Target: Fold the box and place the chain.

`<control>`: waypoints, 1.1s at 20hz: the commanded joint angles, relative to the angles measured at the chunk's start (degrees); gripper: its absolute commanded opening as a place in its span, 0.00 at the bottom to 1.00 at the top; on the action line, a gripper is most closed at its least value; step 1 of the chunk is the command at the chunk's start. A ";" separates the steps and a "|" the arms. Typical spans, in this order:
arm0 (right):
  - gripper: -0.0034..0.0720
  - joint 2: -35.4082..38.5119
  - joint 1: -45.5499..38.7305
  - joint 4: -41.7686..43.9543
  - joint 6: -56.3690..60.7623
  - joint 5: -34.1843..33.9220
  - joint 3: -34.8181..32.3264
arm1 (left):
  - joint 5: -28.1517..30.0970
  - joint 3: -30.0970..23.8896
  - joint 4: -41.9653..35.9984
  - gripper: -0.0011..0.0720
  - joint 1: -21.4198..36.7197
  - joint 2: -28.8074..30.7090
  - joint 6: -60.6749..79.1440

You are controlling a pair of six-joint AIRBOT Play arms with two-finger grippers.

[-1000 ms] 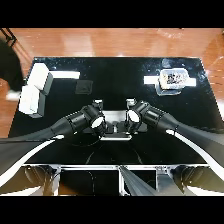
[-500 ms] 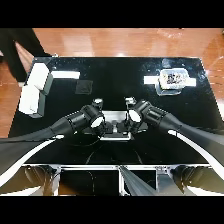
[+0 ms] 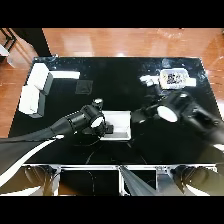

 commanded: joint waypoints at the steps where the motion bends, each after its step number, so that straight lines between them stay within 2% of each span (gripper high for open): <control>1: 0.99 4.02 -7.58 -11.82 -2.34 -0.31 -0.02 | -0.04 0.00 0.02 0.05 -0.02 -0.02 -0.02; 6: 0.98 2.23 -29.29 -6.80 -4.74 -13.27 0.74 | 0.04 0.00 0.07 0.05 -0.02 -0.02 -0.02; 8: 0.98 -1.84 -36.89 -0.48 -6.84 -15.91 3.80 | 0.11 0.00 0.15 0.05 0.00 -0.02 -0.02; 10: 0.98 -8.79 -41.97 4.63 -9.66 -16.00 9.55 | 0.09 0.00 0.17 0.05 0.00 -0.02 -0.02; 16: 0.98 -32.85 -47.06 6.34 -13.46 -9.03 31.65 | -0.13 0.00 -0.04 0.05 -0.02 0.00 -0.02; 20: 0.98 -42.49 -47.69 6.51 -13.33 -6.08 40.44 | 0.09 0.00 -0.02 0.05 0.00 0.00 -0.04; 21: 0.95 -43.76 -47.69 6.49 -12.90 -6.19 41.33 | 0.07 0.00 -0.02 0.05 0.00 0.00 -0.07; 22: 0.83 -44.74 -47.80 6.40 -12.26 -6.21 41.88 | 0.09 0.00 -0.04 0.05 0.00 0.00 -0.04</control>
